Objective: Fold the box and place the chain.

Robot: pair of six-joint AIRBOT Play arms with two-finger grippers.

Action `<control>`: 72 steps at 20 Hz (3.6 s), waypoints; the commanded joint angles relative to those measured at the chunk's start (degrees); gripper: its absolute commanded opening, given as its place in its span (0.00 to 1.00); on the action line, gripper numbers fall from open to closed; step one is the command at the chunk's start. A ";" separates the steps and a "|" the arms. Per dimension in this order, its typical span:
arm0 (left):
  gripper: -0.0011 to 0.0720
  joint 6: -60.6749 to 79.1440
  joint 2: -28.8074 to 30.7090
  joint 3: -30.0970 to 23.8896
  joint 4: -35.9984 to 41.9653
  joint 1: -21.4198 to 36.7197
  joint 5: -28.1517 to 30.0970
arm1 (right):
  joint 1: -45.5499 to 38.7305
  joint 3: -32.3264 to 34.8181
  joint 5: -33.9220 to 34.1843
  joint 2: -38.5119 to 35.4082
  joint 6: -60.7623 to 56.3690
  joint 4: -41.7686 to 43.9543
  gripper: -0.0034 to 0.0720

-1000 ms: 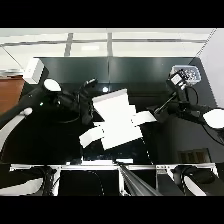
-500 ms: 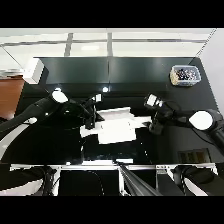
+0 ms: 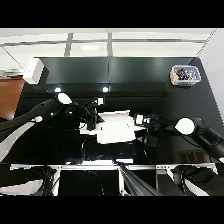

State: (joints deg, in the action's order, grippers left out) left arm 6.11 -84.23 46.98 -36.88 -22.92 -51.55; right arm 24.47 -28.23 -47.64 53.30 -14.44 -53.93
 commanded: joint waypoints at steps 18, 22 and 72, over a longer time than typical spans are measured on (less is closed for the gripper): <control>0.05 0.11 -0.31 0.02 -0.26 -0.04 0.09 | 0.22 -5.46 7.30 7.87 18.38 13.42 0.94; 0.05 0.09 -0.31 0.11 -1.29 -0.04 -0.13 | -0.92 -5.46 8.35 7.98 20.22 13.70 0.94; 0.05 0.07 -0.48 2.75 -3.61 -0.04 -2.82 | -1.14 -7.19 5.86 22.71 26.73 21.22 0.94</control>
State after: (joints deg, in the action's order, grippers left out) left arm 6.11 -84.66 49.67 -40.47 -22.98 -54.35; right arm 23.29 -34.65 -41.87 75.31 15.16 -30.85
